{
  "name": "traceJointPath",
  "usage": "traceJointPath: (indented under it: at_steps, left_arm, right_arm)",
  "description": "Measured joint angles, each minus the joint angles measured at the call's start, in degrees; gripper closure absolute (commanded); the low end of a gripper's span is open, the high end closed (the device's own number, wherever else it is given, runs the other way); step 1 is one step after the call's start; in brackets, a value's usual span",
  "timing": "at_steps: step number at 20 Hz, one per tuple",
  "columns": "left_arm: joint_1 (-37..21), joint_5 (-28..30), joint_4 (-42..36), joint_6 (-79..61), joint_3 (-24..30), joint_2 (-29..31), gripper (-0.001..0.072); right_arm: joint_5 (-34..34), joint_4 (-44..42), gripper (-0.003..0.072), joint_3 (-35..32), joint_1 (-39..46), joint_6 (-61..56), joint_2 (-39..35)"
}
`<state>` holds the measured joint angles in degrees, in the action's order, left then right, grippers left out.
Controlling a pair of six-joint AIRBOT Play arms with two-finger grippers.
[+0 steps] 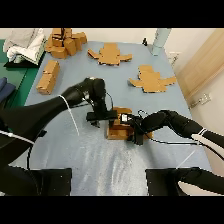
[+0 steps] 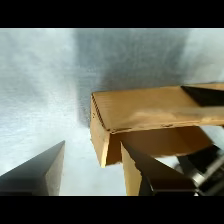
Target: Fold the box.
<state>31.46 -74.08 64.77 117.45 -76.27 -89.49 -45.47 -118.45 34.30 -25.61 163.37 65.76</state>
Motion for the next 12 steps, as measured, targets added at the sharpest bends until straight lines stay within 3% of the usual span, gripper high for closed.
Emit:
traceJointPath:
  at_steps: [2, 3, 4, 5, 12]
  left_arm:
    - [-3.76, -0.74, -5.49, -4.68, -0.15, 0.0, 0.019]
    - [-5.84, -1.11, -8.66, -7.8, -0.22, 0.0, 0.0283]
    - [-7.82, -1.25, -10.86, -11.02, -0.28, 0.0, 0.0629]
    - [-9.97, -1.42, -12.79, -14.84, -0.28, -0.04, 0.0696]
    - [-21.14, -0.94, -17.38, -47.78, -0.15, -0.33, 0.0697]
  right_arm:
    - [0.0, 0.0, 0.0168, -0.02, 0.0, 0.0, 0.0]
    - [0.0, 0.0, 0.0168, -0.02, 0.0, 0.0, 0.0]
    - [-0.02, 0.0, 0.0168, 0.0, 0.0, 0.0, 0.0]
    - [-0.02, 0.0, 0.0168, 0.0, 0.0, 0.0, 0.0]
    - [-0.07, 0.0, 0.0168, -0.02, 0.0, -0.02, 0.0]
